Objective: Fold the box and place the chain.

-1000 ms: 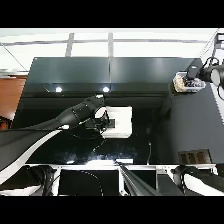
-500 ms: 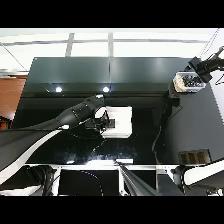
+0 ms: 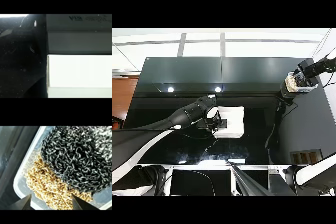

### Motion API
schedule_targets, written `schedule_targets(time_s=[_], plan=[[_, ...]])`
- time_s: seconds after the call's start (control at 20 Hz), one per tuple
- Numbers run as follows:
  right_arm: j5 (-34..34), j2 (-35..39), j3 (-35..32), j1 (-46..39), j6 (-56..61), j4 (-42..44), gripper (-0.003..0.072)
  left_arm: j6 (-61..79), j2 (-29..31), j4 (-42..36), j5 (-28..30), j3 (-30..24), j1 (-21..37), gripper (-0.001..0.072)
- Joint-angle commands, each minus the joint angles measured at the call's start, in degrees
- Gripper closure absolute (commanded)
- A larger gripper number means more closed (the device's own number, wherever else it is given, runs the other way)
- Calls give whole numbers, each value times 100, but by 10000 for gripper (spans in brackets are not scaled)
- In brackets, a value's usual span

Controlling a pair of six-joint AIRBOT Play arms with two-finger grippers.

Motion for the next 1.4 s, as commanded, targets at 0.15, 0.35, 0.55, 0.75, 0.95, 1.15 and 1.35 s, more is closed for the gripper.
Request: schedule_targets(time_s=[0.15,0.35,0.55,0.75,0.95,1.15,1.35], plan=[[149,-98,13,85,90,11,123,0,2,0,-2,4,4,681],[144,-289,13,181,87,17,123,-2,2,0,-2,4,4,681],[31,-339,83,212,-219,42,575,0,2,0,-2,4,4,681],[107,-33,203,92,-918,37,676,0,2,0,0,4,4,682],[284,649,201,-26,-2122,210,677,0,2,0,0,4,4,681],[297,1641,203,-35,-2907,358,678,0,2,0,2,4,4,681],[-199,2728,203,-92,-3263,754,681,-2,2,-2,-2,4,4,682]])
